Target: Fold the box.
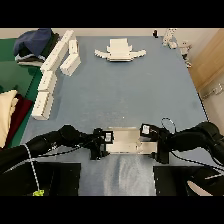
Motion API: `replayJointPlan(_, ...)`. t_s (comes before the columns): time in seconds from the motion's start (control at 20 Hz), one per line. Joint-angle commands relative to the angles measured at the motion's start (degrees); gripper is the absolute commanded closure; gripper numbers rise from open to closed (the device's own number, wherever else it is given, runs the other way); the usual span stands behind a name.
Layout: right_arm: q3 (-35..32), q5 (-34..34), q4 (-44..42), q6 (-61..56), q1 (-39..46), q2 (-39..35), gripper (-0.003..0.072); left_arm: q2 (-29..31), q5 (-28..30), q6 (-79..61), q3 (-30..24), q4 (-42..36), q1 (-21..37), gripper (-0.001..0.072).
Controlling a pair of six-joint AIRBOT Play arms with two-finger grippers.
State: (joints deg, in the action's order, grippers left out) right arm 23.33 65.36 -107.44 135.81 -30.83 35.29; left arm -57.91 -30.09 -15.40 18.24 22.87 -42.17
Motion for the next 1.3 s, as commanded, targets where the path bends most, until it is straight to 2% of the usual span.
replayJointPlan(0.0,2.7,8.7,2.2,-26.9,0.0,-4.5,0.0017,0.0,0.0,0.0,0.0,0.0,0.0,0.0248)
replayJointPlan(0.1,2.2,6.3,-9.0,-37.0,0.0,-3.7,0.0104,0.0,0.0,0.0,0.0,0.0,0.0,0.0248)
replayJointPlan(0.2,0.3,-3.6,-22.0,-42.7,-0.5,-1.2,0.012,0.0,0.0,0.0,0.0,0.0,0.0,0.0247)
replayJointPlan(0.25,-0.2,-9.4,-25.8,-44.4,-1.9,0.4,0.0268,0.0,0.0,0.0,0.0,0.0,0.0,0.0248)
replayJointPlan(0.3,-0.3,-14.7,-27.8,-44.6,-4.0,2.2,0.0537,0.0,-0.1,0.0,0.0,0.0,0.0,0.0247)
replayJointPlan(0.45,2.1,-26.3,-29.5,-46.4,-10.3,7.3,0.0544,0.0,0.0,0.0,0.0,0.0,0.0,0.0248)
replayJointPlan(0.5,3.7,-28.4,-29.5,-47.0,-11.0,8.6,0.0583,0.0,0.0,0.0,0.0,0.0,0.0,0.0248)
replayJointPlan(0.55,5.1,-29.1,-29.1,-47.0,-11.0,9.9,0.0647,0.0,0.0,0.0,0.0,0.0,0.0,0.0248)
replayJointPlan(0.65,7.0,-30.0,-26.9,-47.0,-10.5,12.7,0.0686,0.0,0.0,0.0,0.0,0.0,0.0,0.0248)
replayJointPlan(0.8,7.2,-32.0,-26.4,-47.4,-8.3,16.9,0.0686,0.0,0.0,0.0,0.0,0.0,0.0,0.0248)
replayJointPlan(1.25,7.2,-30.6,-25.7,-45.2,-6.8,27.7,0.0686,0.0,0.0,0.0,0.0,0.0,0.0,0.0248)
